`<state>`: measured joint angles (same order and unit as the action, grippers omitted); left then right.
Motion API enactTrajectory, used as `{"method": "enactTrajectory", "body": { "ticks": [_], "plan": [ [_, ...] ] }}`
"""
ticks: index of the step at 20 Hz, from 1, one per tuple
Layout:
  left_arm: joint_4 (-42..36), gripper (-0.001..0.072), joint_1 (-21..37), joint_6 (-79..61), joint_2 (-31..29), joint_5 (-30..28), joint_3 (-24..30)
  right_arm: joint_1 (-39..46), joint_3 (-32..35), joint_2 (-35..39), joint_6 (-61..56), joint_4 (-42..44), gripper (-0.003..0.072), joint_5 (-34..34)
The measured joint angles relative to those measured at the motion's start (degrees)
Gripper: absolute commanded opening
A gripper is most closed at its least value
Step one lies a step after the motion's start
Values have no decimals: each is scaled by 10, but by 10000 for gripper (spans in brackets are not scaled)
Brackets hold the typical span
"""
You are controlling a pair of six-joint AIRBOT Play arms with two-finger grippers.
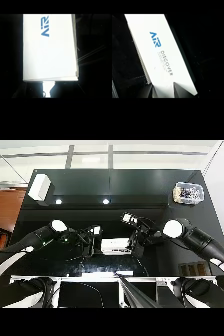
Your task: Fold the box and place the chain.
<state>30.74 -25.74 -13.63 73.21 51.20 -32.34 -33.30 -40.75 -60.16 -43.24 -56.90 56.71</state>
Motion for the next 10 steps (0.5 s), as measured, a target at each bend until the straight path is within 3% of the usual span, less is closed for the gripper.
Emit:
{"method": "enactTrajectory", "body": {
  "ticks": [3, 4, 5, 10],
  "plan": [
    [0, 388, 0, 0, 0, 0, 0, 0, 1, 0, -1, -1, 290, -3],
    [0, 387, 0, 0, 0, 0, 0, 0, 2, 0, -2, -1, 379, -4],
    [0, 387, 0, 0, 0, 0, 0, 0, 2, 0, -4, -1, 399, -5],
    [0, 387, 0, 0, 0, 0, 0, 0, 2, -1, -3, -3, 405, -12]
  ]
}}
